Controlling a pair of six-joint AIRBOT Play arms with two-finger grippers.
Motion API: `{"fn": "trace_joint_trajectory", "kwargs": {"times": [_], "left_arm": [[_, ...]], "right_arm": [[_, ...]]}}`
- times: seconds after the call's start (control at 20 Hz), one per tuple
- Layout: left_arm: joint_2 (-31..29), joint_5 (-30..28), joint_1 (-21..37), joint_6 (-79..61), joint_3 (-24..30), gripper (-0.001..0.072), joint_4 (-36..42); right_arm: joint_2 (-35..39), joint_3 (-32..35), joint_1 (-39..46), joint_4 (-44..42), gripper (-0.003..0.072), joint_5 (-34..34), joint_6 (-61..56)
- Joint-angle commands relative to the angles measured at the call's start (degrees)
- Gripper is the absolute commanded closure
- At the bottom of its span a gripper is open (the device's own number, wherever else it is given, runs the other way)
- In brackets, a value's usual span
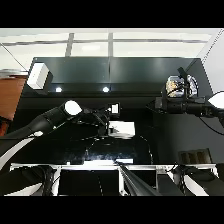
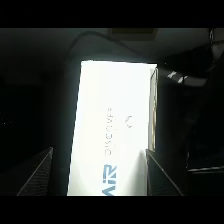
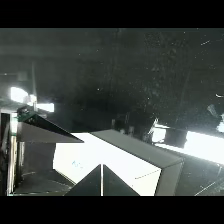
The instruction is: Fold the box and place the chain.
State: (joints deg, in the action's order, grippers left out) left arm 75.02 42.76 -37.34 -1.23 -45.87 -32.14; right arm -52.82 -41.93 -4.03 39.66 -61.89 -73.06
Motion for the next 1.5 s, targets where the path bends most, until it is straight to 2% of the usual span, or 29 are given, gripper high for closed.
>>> {"fn": "trace_joint_trajectory", "kwargs": {"times": [0.0,0.85,1.1,1.25,1.4,1.45], "left_arm": [[0.61,-0.22,-0.52,0.42,-0.24,0.0005,0.11],[4.04,2.51,-0.76,0.48,-0.24,0.0005,0.04],[5.97,-0.92,-3.32,1.14,-0.24,0.0005,-0.28],[5.95,-4.96,-4.83,6.78,-0.24,0.0005,-4.74],[5.86,-4.96,-6.05,15.76,-0.26,0.001,-11.78],[5.75,-4.35,-6.14,18.05,-0.26,0.0037,-12.98]], "right_arm": [[0.04,-0.02,-0.02,0.02,0.0666,0.13,0.0],[0.04,-0.02,-0.02,0.07,0.0667,0.22,0.02],[0.04,-0.02,-0.02,0.07,0.0667,0.22,0.02],[0.04,-0.02,-0.02,0.07,0.0666,0.22,0.0],[0.04,-0.02,-0.02,0.04,0.0667,0.24,0.02],[0.04,-0.02,-0.02,0.04,0.0667,0.22,0.02]]}}
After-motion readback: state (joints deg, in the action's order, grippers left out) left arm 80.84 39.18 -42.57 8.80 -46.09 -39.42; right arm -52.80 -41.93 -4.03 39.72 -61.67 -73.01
